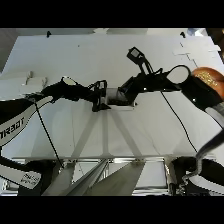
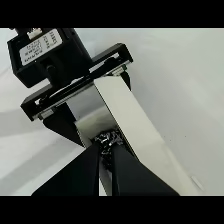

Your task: Fold the box and place the chain.

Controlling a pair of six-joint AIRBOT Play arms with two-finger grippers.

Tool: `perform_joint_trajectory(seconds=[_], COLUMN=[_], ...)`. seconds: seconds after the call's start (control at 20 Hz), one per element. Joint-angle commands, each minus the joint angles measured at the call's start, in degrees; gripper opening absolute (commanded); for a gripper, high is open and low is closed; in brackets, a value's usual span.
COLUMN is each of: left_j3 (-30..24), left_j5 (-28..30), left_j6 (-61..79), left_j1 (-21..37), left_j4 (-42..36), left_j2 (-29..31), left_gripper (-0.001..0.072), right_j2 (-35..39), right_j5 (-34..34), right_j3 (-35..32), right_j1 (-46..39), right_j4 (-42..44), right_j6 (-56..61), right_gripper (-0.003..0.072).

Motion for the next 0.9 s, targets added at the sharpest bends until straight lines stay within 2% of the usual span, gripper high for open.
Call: perform_joint_trajectory(seconds=[0.0,0.05,0.1,0.15,0.3,0.55,0.65,0.75,0.85], left_j3=[0.02,0.02,0.02,0.02,0.02,0.02,0.02,0.02,0.02], left_j5=[0.02,0.02,0.02,0.0,0.0,0.02,0.02,0.0,0.02], left_j6=[0.02,0.02,0.0,0.0,0.0,0.02,0.02,0.02,0.0], left_j1=[-0.04,-0.04,-0.04,-0.04,-0.04,-0.04,-0.04,-0.04,-0.04], left_j4=[0.0,0.0,0.0,0.0,0.0,0.0,0.0,0.0,0.0], left_j2=[-0.02,-0.02,-0.02,-0.02,-0.02,-0.02,-0.02,-0.02,-0.02], left_gripper=[0.0328,0.0328,0.0328,0.0328,0.0328,0.0328,0.0328,0.0328,0.0328], right_j2=[-2.95,-3.67,-4.0,-3.85,-1.95,4.98,4.98,3.63,0.76], right_j5=[-2.45,-2.54,-2.82,-2.71,-0.61,6.8,9.38,8.55,6.54], right_j3=[0.04,0.04,0.04,0.04,0.04,0.0,-0.28,-1.73,-3.19], right_j1=[2.47,2.49,2.34,1.84,-1.31,-11.8,-13.99,-14.23,-13.46], right_j4=[-0.13,-0.7,-1.46,-1.75,-2.58,-10.64,-16.52,-21.03,-20.87], right_j6=[-0.52,-0.52,-0.5,-0.5,-0.5,0.09,0.07,-0.46,-2.1], right_gripper=[0.0008,0.0079,0.0229,0.0279,0.0278,0.0278,0.0278,0.028,0.031])
